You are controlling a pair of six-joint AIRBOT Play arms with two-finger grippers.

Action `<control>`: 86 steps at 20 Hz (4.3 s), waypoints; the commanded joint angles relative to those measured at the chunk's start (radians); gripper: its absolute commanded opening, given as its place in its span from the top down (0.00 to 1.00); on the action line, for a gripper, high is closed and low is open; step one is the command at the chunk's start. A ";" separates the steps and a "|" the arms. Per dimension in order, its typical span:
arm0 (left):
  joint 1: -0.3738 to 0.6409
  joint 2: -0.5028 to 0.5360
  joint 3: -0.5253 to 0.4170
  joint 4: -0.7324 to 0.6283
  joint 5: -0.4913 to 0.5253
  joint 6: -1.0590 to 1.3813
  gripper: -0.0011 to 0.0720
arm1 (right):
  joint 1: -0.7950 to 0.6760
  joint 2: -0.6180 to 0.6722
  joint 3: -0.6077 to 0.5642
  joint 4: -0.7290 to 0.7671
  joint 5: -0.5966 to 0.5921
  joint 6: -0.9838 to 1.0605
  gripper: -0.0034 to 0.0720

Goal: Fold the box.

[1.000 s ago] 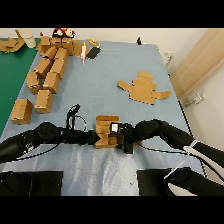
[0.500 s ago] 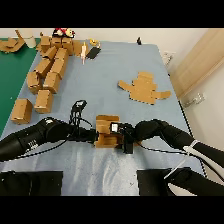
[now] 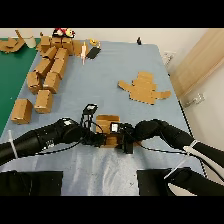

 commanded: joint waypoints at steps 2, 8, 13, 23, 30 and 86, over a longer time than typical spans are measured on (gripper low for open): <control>-0.020 -0.071 0.097 0.084 -0.105 -0.112 0.48 | 0.000 -0.001 -0.001 0.001 0.000 0.000 0.23; -0.023 -0.148 0.194 0.105 -0.236 -0.112 0.48 | 0.000 -0.001 -0.001 0.001 0.000 0.000 0.23; -0.023 -0.201 0.208 0.109 -0.263 -0.113 0.48 | 0.000 -0.001 -0.001 0.001 0.000 0.000 0.23; -0.023 -0.245 0.238 0.109 -0.257 -0.157 0.48 | 0.000 -0.001 -0.001 0.001 0.000 0.000 0.23; -0.023 -0.245 0.238 0.110 -0.248 -0.157 0.97 | 0.000 -0.001 -0.001 0.001 0.000 0.000 0.23; 0.419 0.254 -0.215 -0.692 -0.098 1.782 0.97 | 0.000 -0.001 -0.001 0.001 0.000 0.000 0.23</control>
